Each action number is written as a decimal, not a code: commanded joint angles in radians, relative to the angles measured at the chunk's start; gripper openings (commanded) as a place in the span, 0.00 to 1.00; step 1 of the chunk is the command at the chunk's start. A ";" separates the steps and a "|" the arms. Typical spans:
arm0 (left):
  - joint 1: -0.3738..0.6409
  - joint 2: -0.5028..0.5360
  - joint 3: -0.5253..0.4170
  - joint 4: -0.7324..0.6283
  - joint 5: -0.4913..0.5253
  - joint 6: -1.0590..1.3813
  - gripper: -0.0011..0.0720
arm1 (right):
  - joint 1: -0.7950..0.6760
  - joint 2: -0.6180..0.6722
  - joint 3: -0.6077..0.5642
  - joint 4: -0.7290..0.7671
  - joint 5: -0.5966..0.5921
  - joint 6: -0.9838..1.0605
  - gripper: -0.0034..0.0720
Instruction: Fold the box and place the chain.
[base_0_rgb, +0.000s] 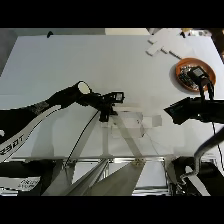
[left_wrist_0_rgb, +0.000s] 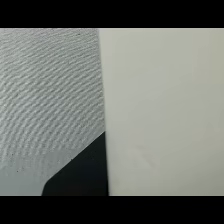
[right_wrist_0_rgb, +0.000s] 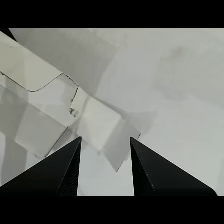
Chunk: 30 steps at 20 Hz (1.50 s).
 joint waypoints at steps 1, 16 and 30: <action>0.000 -0.002 -0.001 0.004 0.003 -0.002 0.03 | 0.000 0.001 0.000 0.000 0.005 0.000 0.49; 0.000 0.000 -0.001 0.003 0.003 -0.013 0.03 | 0.185 -0.004 0.000 0.314 0.212 -0.367 0.06; 0.000 0.000 -0.001 0.003 0.003 -0.013 0.03 | 0.520 -0.166 -0.193 -0.031 -0.171 -0.409 0.57</action>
